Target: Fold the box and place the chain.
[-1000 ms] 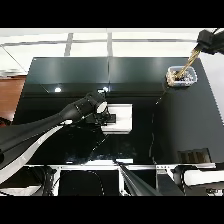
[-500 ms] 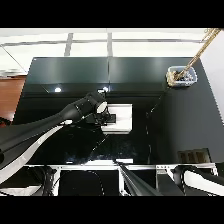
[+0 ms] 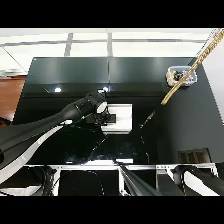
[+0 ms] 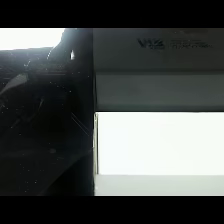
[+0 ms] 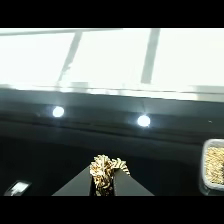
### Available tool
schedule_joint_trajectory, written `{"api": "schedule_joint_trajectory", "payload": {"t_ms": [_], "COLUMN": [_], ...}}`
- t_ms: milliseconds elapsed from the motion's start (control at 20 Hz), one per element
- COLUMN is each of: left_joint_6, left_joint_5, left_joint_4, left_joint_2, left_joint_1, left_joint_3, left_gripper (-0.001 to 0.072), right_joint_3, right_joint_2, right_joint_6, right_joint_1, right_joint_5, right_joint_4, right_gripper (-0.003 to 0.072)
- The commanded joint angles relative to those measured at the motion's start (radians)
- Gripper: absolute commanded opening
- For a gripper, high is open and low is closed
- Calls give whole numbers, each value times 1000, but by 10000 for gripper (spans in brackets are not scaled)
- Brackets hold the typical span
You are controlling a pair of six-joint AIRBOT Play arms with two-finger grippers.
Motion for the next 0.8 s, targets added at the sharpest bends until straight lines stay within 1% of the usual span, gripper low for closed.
{"api": "schedule_joint_trajectory", "payload": {"t_ms": [0, 200, 400, 550, 750], "left_joint_6": [0, 0, 0, 0, 0], "left_joint_5": [2, 2, -1, -1, 0], "left_joint_4": [0, 0, 0, 0, 1], "left_joint_2": [-1, -1, -1, -1, -1], "left_joint_1": [0, 0, 0, 0, 0], "left_joint_3": [1, 1, 1, 1, 1], "left_gripper": [30, 30, 30, 30, 30], "right_joint_3": [-13, -83, -131, -186, -310], "right_joint_2": [56, 97, 102, 103, 104], "right_joint_6": [-10, -10, -21, -29, -44], "right_joint_1": [78, 167, 233, 243, 243], "right_joint_5": [19, 27, 110, 138, 128], "right_joint_4": [-27, -43, -47, -46, -5], "right_gripper": [11, 11, 11, 11, 11]}}
